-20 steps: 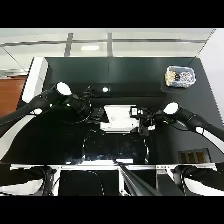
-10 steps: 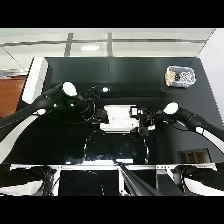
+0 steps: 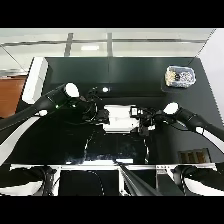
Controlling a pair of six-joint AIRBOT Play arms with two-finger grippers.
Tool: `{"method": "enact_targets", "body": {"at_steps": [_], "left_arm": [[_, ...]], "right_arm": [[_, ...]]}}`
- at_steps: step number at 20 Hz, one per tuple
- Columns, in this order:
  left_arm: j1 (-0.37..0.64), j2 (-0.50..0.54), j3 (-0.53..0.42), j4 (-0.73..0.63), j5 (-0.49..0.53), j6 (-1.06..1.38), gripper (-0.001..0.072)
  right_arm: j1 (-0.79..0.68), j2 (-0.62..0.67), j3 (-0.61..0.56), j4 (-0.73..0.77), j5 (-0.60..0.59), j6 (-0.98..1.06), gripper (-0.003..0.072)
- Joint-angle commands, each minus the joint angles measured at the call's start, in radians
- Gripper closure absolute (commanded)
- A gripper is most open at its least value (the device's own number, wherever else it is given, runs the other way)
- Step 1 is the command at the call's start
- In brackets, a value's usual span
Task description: Fold the box and place the chain.
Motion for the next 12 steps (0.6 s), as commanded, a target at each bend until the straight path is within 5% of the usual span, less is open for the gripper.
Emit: {"method": "enact_targets", "body": {"at_steps": [1, 12], "left_arm": [[-0.023, 0.000, 0.000, 0.001, 0.050, -0.051, 0.0309], [-0.043, -0.001, 0.000, 0.115, 0.088, -0.180, 0.0309]], "right_arm": [[0.001, 0.000, 0.000, 0.001, 0.000, 0.000, 0.0550], [0.001, 0.000, 0.000, 0.001, 0.000, 0.000, 0.0550]]}}
